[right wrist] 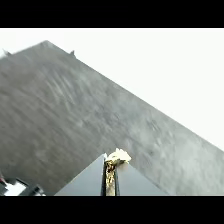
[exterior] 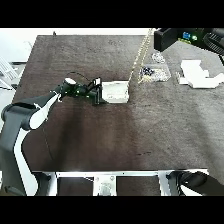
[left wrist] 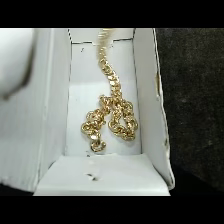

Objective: Fold the box and place the chain.

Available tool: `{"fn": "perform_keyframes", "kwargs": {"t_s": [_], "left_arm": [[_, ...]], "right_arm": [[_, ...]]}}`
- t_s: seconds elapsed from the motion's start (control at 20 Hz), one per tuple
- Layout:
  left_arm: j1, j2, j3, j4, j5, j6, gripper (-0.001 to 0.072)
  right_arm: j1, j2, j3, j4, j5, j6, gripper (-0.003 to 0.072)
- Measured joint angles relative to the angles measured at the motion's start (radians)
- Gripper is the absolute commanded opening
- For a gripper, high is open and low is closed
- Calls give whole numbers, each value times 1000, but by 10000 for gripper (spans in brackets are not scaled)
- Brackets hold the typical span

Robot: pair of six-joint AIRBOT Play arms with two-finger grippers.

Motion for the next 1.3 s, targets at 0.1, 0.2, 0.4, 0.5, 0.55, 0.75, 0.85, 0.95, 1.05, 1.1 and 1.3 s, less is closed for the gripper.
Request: {"fn": "perform_keyframes", "kwargs": {"t_s": [0.1, 0.2, 0.4, 0.5, 0.55, 0.75, 0.85, 0.95, 1.05, 1.1, 1.3], "left_arm": [[0, 0, 0, 0, 0, 0, 351], [0, 0, 0, 0, 0, 0, 351], [0, 0, 0, 0, 0, 0, 351], [0, 0, 0, 0, 0, 0, 351], [0, 0, 0, 0, 0, 0, 351], [0, 0, 0, 0, 0, 0, 351], [0, 0, 0, 0, 0, 0, 351], [0, 0, 0, 0, 0, 0, 351], [0, 0, 0, 0, 0, 0, 351], [0, 0, 0, 0, 0, 0, 351], [0, 0, 0, 0, 0, 0, 351]], "right_arm": [[39, 5, 1, -29, -8, 27, 3], [63, 2, -4, -47, -14, 55, 3], [84, -31, -27, -59, -20, 119, 4], [88, -58, -44, -60, -23, 150, 5], [89, -69, -52, -60, -25, 164, 4], [92, -112, -82, -60, -39, 213, 5], [92, -130, -102, -57, -62, 231, 5], [92, -150, -137, -52, -96, 256, 5], [92, -172, -190, -47, -135, 282, 5], [92, -185, -222, -47, -158, 296, 5], [75, -267, -378, -43, -305, 361, 6]]}}
